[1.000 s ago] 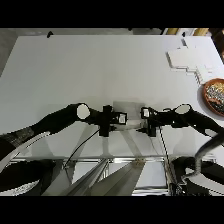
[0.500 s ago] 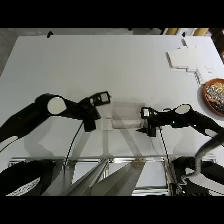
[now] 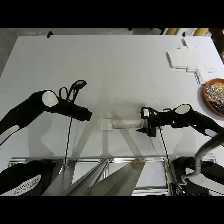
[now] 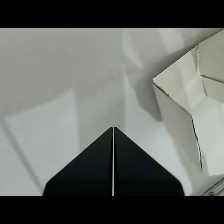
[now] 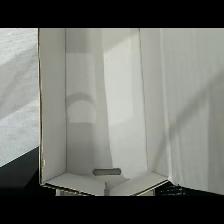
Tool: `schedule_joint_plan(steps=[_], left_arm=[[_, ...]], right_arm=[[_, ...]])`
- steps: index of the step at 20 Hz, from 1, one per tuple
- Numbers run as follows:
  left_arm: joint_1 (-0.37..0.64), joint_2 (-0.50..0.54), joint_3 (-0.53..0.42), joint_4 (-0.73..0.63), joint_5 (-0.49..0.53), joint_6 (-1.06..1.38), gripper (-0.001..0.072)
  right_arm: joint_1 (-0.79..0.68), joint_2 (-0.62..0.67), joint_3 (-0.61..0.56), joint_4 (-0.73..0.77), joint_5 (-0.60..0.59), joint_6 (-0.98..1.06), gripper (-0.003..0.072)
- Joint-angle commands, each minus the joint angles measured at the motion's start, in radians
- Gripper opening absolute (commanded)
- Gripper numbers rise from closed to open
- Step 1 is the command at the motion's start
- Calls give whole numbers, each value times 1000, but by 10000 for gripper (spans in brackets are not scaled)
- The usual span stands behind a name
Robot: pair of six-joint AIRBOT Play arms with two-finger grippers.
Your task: Fold the box and place the chain.
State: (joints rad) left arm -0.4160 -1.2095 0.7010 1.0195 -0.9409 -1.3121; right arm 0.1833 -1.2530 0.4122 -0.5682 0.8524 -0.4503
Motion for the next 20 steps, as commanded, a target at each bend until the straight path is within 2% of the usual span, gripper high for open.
schedule_joint_plan(steps=[1,6,8,13,19,20], left_arm=[[-45,-115,-12,-115,35,-39,6],[-85,-156,-12,-212,93,-39,6],[-92,-156,-12,-225,91,-41,6],[-152,-144,-11,-352,103,-10,7],[-167,-61,-10,-360,119,-10,14],[-166,-46,-10,-360,123,-11,49]], right_arm=[[0,0,0,0,0,0,399],[0,0,0,0,0,0,399],[0,0,0,0,0,0,399],[0,0,0,0,0,0,399],[0,0,0,0,0,0,399],[0,0,0,0,0,0,399]])
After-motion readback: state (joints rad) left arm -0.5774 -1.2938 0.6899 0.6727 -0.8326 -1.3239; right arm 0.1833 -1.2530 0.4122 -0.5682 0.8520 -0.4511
